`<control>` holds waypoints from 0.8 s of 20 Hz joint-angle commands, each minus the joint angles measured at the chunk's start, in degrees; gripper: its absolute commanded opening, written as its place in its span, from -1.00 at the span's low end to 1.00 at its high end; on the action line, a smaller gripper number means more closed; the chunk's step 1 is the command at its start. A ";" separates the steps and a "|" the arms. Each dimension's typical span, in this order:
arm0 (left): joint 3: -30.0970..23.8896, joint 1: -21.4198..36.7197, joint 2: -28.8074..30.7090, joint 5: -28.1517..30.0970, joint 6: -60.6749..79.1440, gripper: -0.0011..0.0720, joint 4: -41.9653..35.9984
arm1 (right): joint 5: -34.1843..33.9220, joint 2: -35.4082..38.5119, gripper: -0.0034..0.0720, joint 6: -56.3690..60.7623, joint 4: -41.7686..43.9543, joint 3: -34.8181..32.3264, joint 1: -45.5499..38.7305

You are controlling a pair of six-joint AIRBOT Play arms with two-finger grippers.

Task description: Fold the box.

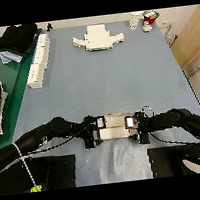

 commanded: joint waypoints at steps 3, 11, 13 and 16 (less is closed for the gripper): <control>-1.03 -1.01 -0.37 2.58 4.68 0.94 -5.07 | 0.00 -0.02 0.48 0.02 0.02 0.04 0.00; -3.10 -1.03 -0.37 3.43 4.59 0.94 -5.42 | 0.00 -0.02 0.48 0.02 0.02 0.04 0.00; -3.10 -1.03 -0.37 3.61 4.59 0.94 -5.68 | 0.00 -0.02 0.48 0.02 0.02 0.04 0.00; -2.89 -1.03 -0.61 3.65 4.70 0.94 -6.05 | 0.02 -0.02 0.48 0.02 0.02 0.04 0.00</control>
